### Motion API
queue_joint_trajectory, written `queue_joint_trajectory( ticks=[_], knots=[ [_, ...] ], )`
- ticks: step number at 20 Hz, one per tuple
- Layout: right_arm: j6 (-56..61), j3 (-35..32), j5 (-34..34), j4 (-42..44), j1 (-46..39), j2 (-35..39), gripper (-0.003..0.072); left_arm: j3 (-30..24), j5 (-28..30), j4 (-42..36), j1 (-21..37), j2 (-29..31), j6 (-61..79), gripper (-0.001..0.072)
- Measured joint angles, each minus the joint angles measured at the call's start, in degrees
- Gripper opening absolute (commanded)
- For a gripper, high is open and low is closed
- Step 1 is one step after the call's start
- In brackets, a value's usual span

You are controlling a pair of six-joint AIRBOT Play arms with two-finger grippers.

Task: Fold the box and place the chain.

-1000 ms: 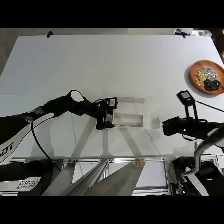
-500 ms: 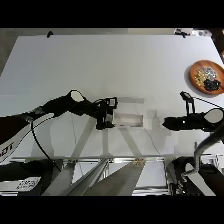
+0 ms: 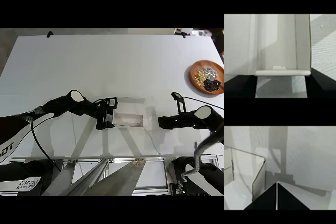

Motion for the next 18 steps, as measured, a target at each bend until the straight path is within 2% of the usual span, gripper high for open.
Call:
queue_joint_trajectory(
  ticks=[6, 18],
  knots=[
    [-1.9, 0.0, -0.5, 3.0, 2.3, -0.3, 0.0007, 0.0, 0.0, 0.0, 0.0, 0.0, 0.0, 0.0492],
    [-7.0, 0.5, 4.1, 8.1, 2.9, 2.6, 0.0024, 0.0, 0.0, 0.0, 0.0, 0.0, 0.0, 0.0492]
  ],
)
